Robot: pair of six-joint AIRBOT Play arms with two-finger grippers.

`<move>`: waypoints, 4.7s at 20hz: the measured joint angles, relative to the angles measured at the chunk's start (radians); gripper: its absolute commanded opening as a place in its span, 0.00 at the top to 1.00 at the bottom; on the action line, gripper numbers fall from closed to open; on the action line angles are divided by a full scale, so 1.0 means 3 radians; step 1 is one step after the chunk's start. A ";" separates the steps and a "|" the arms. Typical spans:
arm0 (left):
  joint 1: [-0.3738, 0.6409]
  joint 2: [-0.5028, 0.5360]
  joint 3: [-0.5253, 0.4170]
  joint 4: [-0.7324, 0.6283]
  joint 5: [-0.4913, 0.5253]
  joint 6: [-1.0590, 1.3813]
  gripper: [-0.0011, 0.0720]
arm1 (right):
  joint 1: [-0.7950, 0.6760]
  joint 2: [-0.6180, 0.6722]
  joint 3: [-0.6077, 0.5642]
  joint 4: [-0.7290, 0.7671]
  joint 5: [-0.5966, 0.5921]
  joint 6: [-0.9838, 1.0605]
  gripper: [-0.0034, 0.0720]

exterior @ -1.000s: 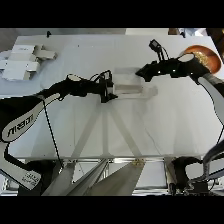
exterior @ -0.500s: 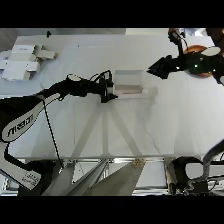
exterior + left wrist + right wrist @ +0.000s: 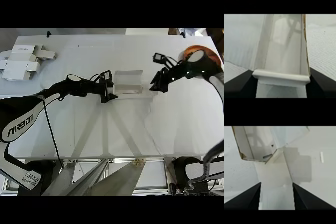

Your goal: Fold the box and place the chain.

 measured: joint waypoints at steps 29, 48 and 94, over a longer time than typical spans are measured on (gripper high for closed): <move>0.0001 0.0000 0.0000 0.0000 0.0015 -0.0013 0.47 | 0.0370 -0.0226 0.0001 0.0572 -0.0131 -0.0326 0.37; -0.0003 0.0000 0.0001 -0.0001 0.0004 -0.0003 0.47 | 0.0374 -0.0060 0.0001 0.1066 0.0203 -0.0324 0.94; -0.0003 0.0000 0.0001 0.0000 0.0000 -0.0003 0.47 | -0.0408 -0.0323 -0.0360 0.1077 0.0198 0.2146 0.80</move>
